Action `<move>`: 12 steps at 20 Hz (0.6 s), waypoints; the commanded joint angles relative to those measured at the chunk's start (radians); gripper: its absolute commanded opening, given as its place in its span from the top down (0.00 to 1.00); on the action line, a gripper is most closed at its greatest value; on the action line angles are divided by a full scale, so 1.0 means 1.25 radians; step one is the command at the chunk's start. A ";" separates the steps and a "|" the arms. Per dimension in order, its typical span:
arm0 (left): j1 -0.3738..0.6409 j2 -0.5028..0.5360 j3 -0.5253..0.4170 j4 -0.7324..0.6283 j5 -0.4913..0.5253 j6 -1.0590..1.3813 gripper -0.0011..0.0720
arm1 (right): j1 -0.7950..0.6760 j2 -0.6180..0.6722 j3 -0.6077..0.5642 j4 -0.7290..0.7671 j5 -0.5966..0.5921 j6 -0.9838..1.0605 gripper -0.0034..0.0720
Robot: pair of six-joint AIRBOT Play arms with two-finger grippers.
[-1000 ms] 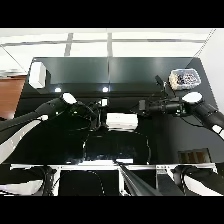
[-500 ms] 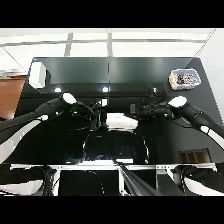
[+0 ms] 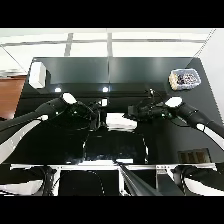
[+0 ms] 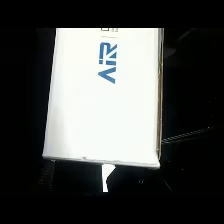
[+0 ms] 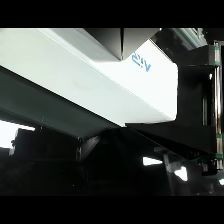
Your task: Fold the box and place the chain.
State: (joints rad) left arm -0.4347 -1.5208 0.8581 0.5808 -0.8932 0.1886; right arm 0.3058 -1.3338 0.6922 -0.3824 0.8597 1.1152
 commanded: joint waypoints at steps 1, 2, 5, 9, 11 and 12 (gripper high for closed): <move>0.002 0.001 0.001 -0.002 -0.007 -0.002 0.52 | -0.012 0.002 0.025 -0.015 0.081 -0.042 0.94; 0.002 0.001 0.001 -0.002 -0.006 -0.002 0.52 | -0.027 0.011 0.047 -0.016 0.137 -0.059 0.94; 0.002 0.008 0.001 -0.002 -0.006 -0.002 0.52 | -0.098 0.081 0.103 -0.089 0.277 -0.064 0.94; 0.014 0.031 0.017 -0.001 -0.004 -0.034 0.12 | -0.251 0.246 0.108 -0.276 0.388 0.041 0.94; 0.025 0.043 0.032 0.029 -0.006 -0.102 0.00 | -0.318 0.330 0.107 -0.344 0.423 0.067 0.93; 0.030 0.055 0.039 0.056 -0.007 -0.144 0.00 | -0.349 0.369 0.107 -0.364 0.440 0.069 0.93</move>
State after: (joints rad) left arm -0.4114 -1.4765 0.8871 0.5972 -0.9009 0.1146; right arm -0.0196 -1.0042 0.8204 -0.7010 1.3087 1.1511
